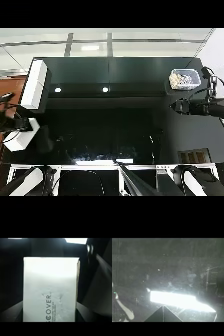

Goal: Fold the box and place the chain.

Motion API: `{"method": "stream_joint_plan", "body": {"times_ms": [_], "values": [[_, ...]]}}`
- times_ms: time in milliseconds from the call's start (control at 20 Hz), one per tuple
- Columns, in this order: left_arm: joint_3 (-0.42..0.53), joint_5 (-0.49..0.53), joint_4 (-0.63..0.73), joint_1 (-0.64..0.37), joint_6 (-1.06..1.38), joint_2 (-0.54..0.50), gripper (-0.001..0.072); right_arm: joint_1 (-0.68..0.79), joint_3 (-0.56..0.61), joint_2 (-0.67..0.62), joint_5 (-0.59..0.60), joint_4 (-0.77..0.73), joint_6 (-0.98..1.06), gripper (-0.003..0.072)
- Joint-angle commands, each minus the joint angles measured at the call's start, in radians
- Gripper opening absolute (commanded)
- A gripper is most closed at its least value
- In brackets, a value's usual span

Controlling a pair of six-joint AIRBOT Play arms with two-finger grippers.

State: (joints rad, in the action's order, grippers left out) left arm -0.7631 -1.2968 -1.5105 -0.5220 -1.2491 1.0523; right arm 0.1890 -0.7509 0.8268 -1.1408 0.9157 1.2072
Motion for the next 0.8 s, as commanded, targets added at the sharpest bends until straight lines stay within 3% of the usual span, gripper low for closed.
{"method": "stream_joint_plan", "body": {"times_ms": [0, 200, 300, 750], "values": [[0.011, 0.182, 0.032, -0.161, 0.003, -0.007, 0.0292, 0.0, 0.01, 0.0, 0.008, -0.007, 0.001, 0.0016], [0.012, 0.359, 0.128, -0.118, 0.394, 0.006, 0.0292, 0.0, 0.01, 0.0, -0.029, -0.118, 0.016, 0.0016], [0.012, 0.434, 0.147, -0.1, 0.419, 0.031, 0.0292, 0.0, 0.01, 0.0, -0.041, -0.166, 0.016, 0.0015], [0.012, 0.479, 0.282, -0.09, 0.467, 0.136, 0.0291, 0.0, 0.01, 0.0, -0.079, -0.194, 0.035, 0.0015]]}}
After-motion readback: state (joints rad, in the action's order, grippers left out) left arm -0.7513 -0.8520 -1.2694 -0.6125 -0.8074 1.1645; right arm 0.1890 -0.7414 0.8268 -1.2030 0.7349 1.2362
